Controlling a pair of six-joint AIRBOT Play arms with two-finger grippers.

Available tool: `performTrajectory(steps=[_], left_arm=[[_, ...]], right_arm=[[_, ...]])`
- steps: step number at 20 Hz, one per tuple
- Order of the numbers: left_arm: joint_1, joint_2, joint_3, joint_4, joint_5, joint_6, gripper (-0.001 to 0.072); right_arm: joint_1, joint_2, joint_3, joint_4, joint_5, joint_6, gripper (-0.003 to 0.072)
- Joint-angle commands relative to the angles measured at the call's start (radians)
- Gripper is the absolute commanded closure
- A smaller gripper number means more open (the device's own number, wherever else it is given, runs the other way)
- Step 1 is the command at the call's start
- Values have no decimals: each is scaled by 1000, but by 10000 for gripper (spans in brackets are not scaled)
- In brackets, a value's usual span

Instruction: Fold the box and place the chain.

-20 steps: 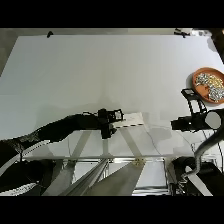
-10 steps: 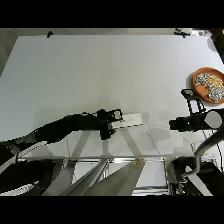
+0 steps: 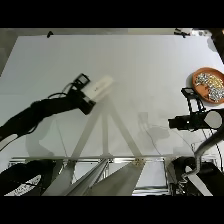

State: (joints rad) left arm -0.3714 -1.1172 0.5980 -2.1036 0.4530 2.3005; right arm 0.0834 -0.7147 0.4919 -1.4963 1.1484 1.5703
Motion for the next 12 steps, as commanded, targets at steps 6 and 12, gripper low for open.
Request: performTrajectory(steps=[6, 12], left_arm=[[536, 71, 0, 389, 263, -419, 705], [644, 60, -29, 441, 354, -515, 705]], right_arm=[[1, 0, 0, 1, -42, 0, 672], [1, 0, 0, 1, -43, 0, 672]])
